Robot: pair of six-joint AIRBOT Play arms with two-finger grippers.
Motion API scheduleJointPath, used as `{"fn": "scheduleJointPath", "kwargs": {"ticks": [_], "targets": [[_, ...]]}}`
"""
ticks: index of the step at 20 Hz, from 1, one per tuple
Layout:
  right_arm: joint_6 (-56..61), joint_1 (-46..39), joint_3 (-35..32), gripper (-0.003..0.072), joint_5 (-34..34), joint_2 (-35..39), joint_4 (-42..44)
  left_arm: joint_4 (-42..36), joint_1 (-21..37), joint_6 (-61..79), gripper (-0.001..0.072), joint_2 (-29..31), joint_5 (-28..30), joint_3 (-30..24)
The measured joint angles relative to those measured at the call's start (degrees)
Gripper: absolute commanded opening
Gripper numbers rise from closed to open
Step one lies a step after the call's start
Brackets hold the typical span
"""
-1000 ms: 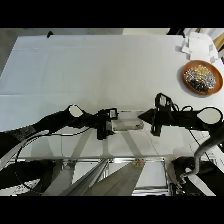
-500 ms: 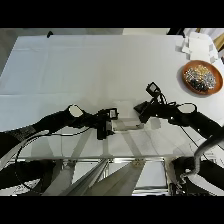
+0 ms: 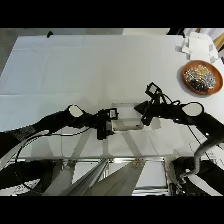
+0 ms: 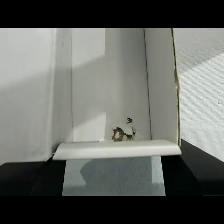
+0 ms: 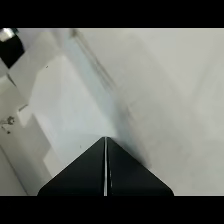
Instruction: Fold the box and place the chain.
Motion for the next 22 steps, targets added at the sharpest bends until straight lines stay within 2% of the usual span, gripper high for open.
{"fn": "scheduleJointPath", "kwargs": {"ticks": [3,6,7,8,9,11,13,15,17,18,19,22], "targets": [[0.7,0.0,0.9,0.0015,4.9,7.8,-9.4,0.0,0.0,0.0,0.0131,0.0,0.0,0.0],[1.4,0.0,1.2,0.0031,11.0,11.8,-23.7,0.0,0.0,0.0,0.0131,0.0,0.0,0.0],[2.2,0.0,1.2,0.0141,12.8,12.0,-28.1,0.0,0.0,0.0,0.0131,0.0,0.0,0.0],[2.6,0.0,1.0,0.031,13.8,11.8,-31.0,0.0,0.0,0.0,0.0131,0.0,0.0,0.0],[2.8,0.0,0.8,0.034,14.1,10.9,-32.9,0.0,0.0,0.0,0.0131,0.0,0.0,0.0],[3.1,0.1,0.3,0.0335,12.9,8.2,-34.3,0.0,0.0,0.0,0.0131,0.0,0.0,0.0],[2.3,0.1,0.1,0.026,11.2,4.9,-35.1,0.0,0.0,0.0,0.0131,0.0,0.0,0.0],[-0.8,0.1,-0.1,0.0248,10.4,2.0,-35.3,0.0,0.0,0.0,0.0131,0.0,0.0,0.0],[-5.6,0.1,-0.2,0.0147,10.6,-0.2,-34.6,0.0,0.0,0.0,0.0131,0.0,0.0,0.0],[-8.2,0.1,-0.2,0.0146,11.0,-1.1,-33.7,0.0,0.0,0.0,0.0131,0.0,0.0,0.0],[-10.5,0.1,-0.2,0.0108,11.4,-1.7,-32.9,0.0,0.0,0.0,0.0131,0.0,0.0,0.0],[-15.4,0.1,-0.2,0.0102,11.6,-2.8,-29.9,0.0,0.0,0.0,0.0131,0.0,0.0,0.0]]}}
